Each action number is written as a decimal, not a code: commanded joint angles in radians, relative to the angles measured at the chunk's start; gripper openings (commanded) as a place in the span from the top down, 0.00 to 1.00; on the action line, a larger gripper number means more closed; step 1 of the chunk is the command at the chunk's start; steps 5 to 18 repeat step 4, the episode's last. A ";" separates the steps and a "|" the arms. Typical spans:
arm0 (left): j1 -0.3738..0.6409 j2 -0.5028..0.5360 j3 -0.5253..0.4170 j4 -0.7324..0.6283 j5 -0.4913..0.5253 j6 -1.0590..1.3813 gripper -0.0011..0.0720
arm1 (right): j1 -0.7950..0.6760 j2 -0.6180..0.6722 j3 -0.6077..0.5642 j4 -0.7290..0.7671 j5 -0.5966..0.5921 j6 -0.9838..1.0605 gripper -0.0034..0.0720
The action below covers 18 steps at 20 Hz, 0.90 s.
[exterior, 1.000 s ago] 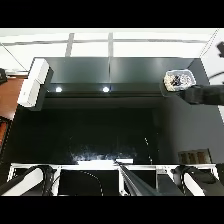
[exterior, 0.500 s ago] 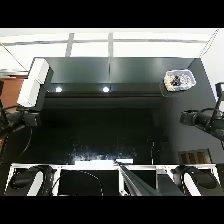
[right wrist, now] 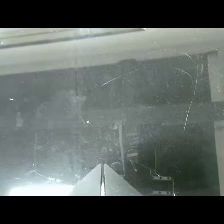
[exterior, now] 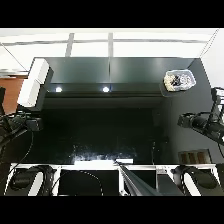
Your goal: Fold the box and place the chain.
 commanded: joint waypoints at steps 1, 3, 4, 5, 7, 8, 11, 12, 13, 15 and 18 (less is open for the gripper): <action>-0.002 0.003 -0.002 0.000 0.001 0.000 0.95 | 0.000 0.001 -0.002 0.000 -0.001 0.001 0.93; -0.002 0.003 -0.002 0.000 0.001 0.000 0.95 | 0.000 0.001 -0.002 0.000 -0.001 0.001 0.93; -0.002 0.003 -0.002 0.000 0.001 0.000 0.95 | 0.001 0.001 -0.002 0.000 -0.001 0.001 0.93; -0.002 0.003 -0.002 0.000 0.001 0.000 0.95 | 0.001 0.001 -0.002 0.000 -0.001 0.001 0.93; -0.002 0.003 -0.002 0.000 0.001 0.000 0.95 | 0.001 0.001 -0.002 0.000 -0.001 0.001 0.93; -0.002 0.003 -0.002 0.000 0.001 0.000 0.95 | 0.001 0.001 -0.002 0.000 -0.001 0.001 0.93; -0.002 0.003 -0.002 0.000 0.001 0.000 0.95 | 0.001 0.001 -0.002 0.000 -0.001 0.001 0.93; -0.002 0.003 -0.002 0.000 0.001 0.000 0.95 | 0.001 0.001 -0.002 0.000 -0.001 0.001 0.93; -0.002 0.003 -0.002 0.000 0.001 0.000 0.95 | 0.001 0.001 -0.002 0.000 -0.001 0.001 0.93; -0.002 0.003 -0.002 0.000 0.001 0.000 0.95 | 0.001 0.001 -0.002 0.000 -0.001 0.001 0.93; -0.002 0.003 -0.002 0.000 0.001 0.000 0.95 | 0.001 0.001 -0.002 0.000 -0.001 0.001 0.93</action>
